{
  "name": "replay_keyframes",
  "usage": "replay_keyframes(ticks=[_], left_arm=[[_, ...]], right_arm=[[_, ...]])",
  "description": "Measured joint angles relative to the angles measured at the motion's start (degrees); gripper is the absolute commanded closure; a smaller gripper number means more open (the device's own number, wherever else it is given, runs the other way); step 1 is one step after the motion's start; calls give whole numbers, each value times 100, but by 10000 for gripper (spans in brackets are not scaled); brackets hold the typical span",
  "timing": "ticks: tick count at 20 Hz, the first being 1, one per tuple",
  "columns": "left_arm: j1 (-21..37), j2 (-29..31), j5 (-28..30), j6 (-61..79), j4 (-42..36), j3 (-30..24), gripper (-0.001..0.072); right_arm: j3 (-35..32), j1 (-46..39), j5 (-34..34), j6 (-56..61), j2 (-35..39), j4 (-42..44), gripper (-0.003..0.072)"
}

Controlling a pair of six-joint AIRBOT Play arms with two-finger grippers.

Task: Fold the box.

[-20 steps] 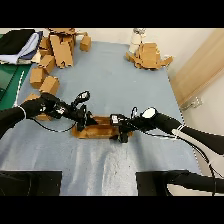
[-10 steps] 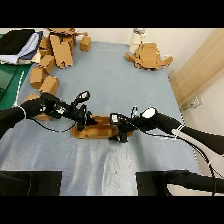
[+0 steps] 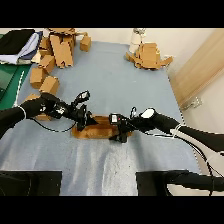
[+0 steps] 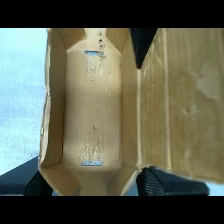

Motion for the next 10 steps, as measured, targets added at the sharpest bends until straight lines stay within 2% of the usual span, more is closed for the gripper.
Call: replay_keyframes(ticks=[1, 2, 3, 4, 10], left_arm=[[0, 0, 0, 0, 0, 0, 697], [0, 0, 2, 2, 0, 0, 697], [0, 0, 0, 0, 0, 0, 696], [0, 0, -2, 0, 2, 0, 697], [0, 0, -7, 0, 4, 0, 696]], right_arm=[[2, 0, -4, 0, -11, -2, -7], [2, 0, -4, 0, -20, -2, 28], [2, 0, -15, 2, -24, -11, 135], [2, 0, -13, 2, -33, -24, 156], [2, 0, -42, 7, -37, -37, 156]])
